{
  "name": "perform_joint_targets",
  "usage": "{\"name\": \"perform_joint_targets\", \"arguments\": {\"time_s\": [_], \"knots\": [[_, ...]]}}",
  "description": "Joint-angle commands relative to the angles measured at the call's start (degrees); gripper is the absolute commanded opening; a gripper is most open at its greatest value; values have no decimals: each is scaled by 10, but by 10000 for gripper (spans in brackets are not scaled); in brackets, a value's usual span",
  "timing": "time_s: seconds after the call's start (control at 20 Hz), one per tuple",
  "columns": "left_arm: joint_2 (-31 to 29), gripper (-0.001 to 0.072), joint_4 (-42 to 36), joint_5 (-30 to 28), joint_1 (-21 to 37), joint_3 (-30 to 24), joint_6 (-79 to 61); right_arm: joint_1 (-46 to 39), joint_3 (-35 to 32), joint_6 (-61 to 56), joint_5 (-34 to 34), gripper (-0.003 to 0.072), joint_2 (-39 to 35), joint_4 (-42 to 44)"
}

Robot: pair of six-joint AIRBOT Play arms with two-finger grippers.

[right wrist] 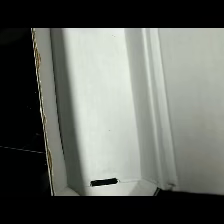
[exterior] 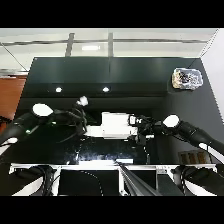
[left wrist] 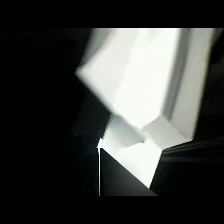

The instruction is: Fold the box and place the chain.

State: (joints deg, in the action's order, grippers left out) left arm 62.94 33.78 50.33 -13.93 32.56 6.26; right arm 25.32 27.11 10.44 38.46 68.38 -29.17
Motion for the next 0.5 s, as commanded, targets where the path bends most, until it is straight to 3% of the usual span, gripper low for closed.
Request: {"name": "perform_joint_targets", "arguments": {"time_s": [0.0,0.15,0.25,0.45], "knots": [[-33,29,17,83,126,0,193,1,0,1,1,478,0,0],[-11,29,61,86,209,-1,496,1,0,1,1,478,0,0],[22,30,103,121,244,-5,658,1,0,1,1,478,0,0],[98,30,60,183,261,-33,648,1,0,1,1,478,0,0]]}}
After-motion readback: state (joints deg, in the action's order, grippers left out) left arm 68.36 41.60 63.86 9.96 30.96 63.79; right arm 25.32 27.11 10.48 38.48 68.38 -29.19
